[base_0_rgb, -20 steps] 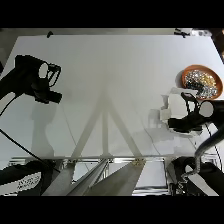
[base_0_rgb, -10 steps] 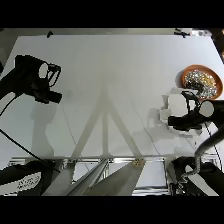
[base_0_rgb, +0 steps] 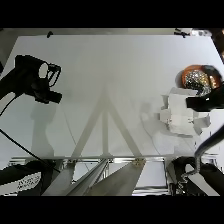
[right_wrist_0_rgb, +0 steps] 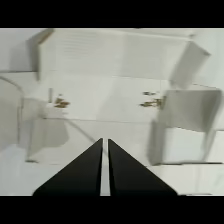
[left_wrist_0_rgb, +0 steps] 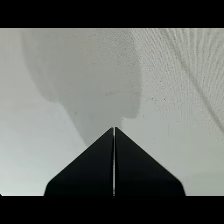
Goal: Fold the box and place the chain.
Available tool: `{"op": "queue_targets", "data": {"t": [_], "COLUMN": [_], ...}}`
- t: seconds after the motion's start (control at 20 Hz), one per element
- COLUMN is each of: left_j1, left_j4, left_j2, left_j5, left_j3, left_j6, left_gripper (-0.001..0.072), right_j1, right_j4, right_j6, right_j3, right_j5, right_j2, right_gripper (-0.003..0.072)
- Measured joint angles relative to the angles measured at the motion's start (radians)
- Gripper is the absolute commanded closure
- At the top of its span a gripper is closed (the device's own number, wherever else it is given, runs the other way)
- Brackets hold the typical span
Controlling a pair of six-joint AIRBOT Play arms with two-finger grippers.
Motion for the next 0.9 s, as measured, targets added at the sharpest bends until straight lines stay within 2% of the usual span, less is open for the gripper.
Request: {"op": "queue_targets", "data": {"t": [0.05, 0.1, 0.35, 0.7, 0.9], "left_j1": [0.000, 0.000, 0.000, 0.000, 0.000], "left_j4": [0.000, 0.000, 0.000, 0.000, 0.000], "left_j2": [0.000, 0.000, 0.000, 0.000, 0.000], "left_j5": [0.000, 0.000, 0.000, 0.000, 0.000], "left_j3": [0.000, 0.000, 0.000, 0.000, 0.000], "left_j6": [0.000, 0.000, 0.000, 0.000, 0.000], "left_gripper": [0.0698, 0.0698, 0.0698, 0.0698, 0.0698], "right_j1": [-0.047, -0.092, -0.259, -0.304, -0.308], "right_j4": [-0.042, -0.069, -0.138, -0.132, -0.116], "right_j6": [-0.018, -0.028, -0.081, -0.102, -0.104], "right_j3": [0.031, 0.051, 0.095, 0.105, 0.098], "right_j5": [0.028, 0.044, 0.101, 0.132, 0.123], "right_j2": [-0.012, -0.026, -0.137, -0.310, -0.385], "right_gripper": [0.0070, -0.0019, -0.0016, -0.0007, 0.0044]}}
